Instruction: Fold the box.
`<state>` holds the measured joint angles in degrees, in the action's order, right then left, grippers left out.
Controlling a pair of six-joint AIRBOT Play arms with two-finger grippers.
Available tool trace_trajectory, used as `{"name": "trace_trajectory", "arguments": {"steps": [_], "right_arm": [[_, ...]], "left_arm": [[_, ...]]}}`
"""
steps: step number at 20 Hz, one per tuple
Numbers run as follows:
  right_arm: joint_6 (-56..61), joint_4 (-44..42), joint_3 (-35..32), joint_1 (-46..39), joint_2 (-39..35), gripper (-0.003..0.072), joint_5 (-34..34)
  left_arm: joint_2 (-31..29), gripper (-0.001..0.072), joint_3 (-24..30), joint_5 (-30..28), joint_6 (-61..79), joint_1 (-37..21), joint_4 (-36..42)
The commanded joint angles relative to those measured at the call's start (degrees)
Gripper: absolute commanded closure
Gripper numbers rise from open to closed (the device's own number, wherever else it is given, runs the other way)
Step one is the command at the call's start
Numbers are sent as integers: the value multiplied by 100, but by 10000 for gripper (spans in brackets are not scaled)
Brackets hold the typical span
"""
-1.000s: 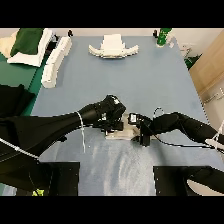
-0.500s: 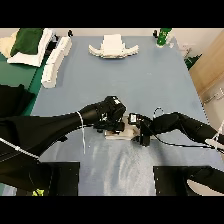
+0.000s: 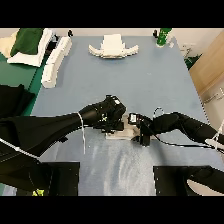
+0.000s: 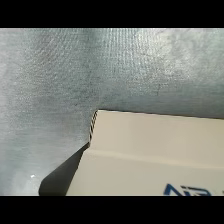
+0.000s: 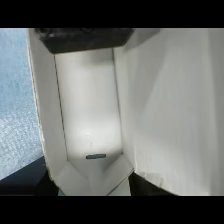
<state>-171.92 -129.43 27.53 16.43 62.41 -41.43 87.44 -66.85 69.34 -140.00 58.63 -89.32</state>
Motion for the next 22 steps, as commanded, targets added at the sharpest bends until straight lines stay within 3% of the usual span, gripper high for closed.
{"name": "trace_trajectory", "arguments": {"steps": [1, 3, 4, 5, 9, 13, 18, 19, 20, 22], "right_arm": [[0, 0, 2, 0, 2, 168, 0], [0, 0, 2, 0, 2, 168, 0], [0, 0, 2, -2, 2, 168, 0], [0, 0, 2, 0, 2, 168, 0], [0, 0, 2, 0, 2, 168, 0], [0, 0, 2, 0, 2, 168, 0], [0, 0, 2, 0, 2, 168, 0], [0, 0, 2, 0, 2, 168, 0], [0, 0, 2, 0, 2, 168, 0], [0, 0, 2, -2, 2, 168, 0]], "left_arm": [[7, 693, 2, -118, -59, 33, -7], [7, 681, 2, -120, -46, 33, -2], [4, 461, 0, -118, -39, 33, 4], [4, 289, 0, -107, -44, 33, 13], [-127, 278, -85, 212, 76, 26, 9], [-754, 278, -201, 737, 299, -55, -107], [-2070, 284, -212, 1700, 997, -85, -409], [-2275, 429, -212, 1744, 1071, -85, -431], [-2441, 693, -212, 1707, 1211, -85, -466], [-2588, 695, -212, 1453, 1488, -138, -546]]}}
